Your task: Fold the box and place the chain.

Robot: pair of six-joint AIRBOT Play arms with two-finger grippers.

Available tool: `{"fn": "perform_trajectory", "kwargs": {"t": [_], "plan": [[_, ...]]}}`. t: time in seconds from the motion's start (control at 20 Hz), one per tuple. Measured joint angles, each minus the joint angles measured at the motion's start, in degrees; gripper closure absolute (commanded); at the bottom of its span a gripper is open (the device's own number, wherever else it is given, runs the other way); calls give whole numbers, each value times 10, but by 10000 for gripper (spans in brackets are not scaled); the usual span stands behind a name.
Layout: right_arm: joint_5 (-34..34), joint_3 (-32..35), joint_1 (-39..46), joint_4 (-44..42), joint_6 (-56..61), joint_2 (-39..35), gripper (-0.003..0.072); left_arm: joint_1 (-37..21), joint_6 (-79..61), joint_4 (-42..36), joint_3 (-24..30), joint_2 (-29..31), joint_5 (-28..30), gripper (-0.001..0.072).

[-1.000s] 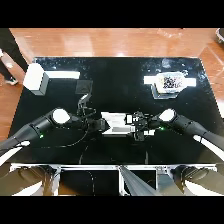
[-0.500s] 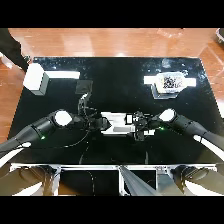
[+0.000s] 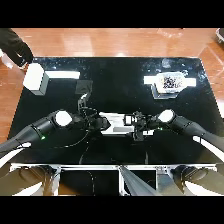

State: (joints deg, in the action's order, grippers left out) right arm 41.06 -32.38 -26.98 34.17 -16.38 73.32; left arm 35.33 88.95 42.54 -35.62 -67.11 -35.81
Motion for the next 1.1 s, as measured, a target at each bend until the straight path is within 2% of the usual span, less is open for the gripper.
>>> {"fn": "perform_trajectory", "kwargs": {"t": [0.15,0.25,0.45,0.75,0.9,1.1], "plan": [[-1,0,0,1,-1,0,450,0,5,7,0,0,2,116],[-2,0,0,1,-1,0,450,2,14,17,0,0,5,146],[-2,0,0,1,-1,0,450,22,54,69,-9,0,10,146],[-3,0,-1,2,-2,0,450,78,220,256,-42,-5,5,146],[-3,0,-1,2,-2,0,450,101,303,350,-68,-25,-24,146],[-3,0,-1,2,-2,0,450,116,361,409,-106,-61,-78,146]]}}
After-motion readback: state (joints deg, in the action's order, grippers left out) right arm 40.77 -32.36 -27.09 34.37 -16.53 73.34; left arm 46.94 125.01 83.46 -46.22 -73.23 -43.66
